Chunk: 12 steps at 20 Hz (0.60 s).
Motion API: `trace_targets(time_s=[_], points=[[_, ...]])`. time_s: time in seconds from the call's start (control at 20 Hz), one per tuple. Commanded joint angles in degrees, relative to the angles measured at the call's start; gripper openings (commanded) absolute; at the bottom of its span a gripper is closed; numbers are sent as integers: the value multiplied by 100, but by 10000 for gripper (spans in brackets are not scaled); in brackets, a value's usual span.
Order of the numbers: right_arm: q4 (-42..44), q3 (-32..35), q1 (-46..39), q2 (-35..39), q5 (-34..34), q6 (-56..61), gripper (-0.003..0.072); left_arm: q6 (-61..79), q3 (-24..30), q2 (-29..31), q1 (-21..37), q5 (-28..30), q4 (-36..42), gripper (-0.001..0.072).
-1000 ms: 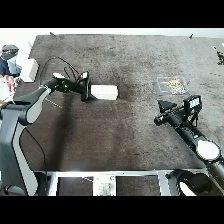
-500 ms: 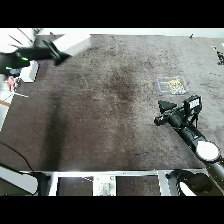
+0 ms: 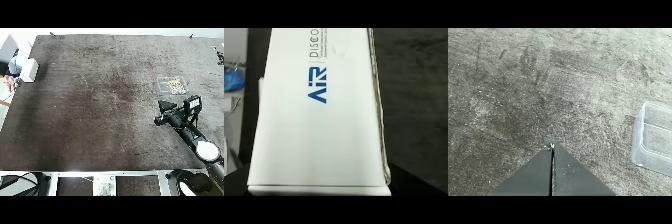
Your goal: Fold the box and place the chain.
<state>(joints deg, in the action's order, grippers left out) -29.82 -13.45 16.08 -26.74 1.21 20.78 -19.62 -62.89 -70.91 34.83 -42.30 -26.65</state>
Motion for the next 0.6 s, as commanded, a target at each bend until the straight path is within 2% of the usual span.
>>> trace_targets(time_s=[0.0,0.15,0.3,0.55], points=[[2,2,4,4,0,0,13,-4,1379,501,946,42,-120,6],[2,2,4,4,0,0,13,-20,1943,313,1095,76,-741,6],[2,2,4,4,-17,0,12,170,1969,-181,1056,24,-960,6],[2,2,4,4,-17,2,13,758,1969,-660,1056,538,-885,6]])
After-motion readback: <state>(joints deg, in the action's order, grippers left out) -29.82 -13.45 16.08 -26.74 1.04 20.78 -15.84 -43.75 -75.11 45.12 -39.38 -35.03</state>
